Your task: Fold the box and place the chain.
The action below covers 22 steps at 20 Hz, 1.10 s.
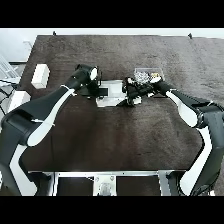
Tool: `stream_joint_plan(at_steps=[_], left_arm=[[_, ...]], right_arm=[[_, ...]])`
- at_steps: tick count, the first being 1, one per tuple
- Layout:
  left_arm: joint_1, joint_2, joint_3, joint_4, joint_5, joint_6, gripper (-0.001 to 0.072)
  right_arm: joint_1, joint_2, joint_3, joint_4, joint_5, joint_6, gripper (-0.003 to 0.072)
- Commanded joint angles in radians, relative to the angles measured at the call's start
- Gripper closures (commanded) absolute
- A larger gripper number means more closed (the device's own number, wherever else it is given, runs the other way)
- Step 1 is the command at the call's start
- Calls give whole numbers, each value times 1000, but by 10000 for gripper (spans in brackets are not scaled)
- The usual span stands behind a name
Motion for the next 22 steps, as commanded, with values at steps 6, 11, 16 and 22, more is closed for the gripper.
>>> stream_joint_plan(at_steps=[6, 11, 16, 22], left_arm=[[-21, -63, 102, 86, -126, -55, 366], [-21, -64, 107, 113, -144, -65, 366], [-35, -97, 159, 134, -187, -50, 367], [-46, -112, 184, 148, -188, -48, 688]], right_arm=[[1, 0, 0, 0, 0, 0, 100], [1, 0, 0, 0, 0, 0, 100], [1, 0, 0, 0, 0, 0, 100], [1, 0, 0, 0, 0, 0, 100]])
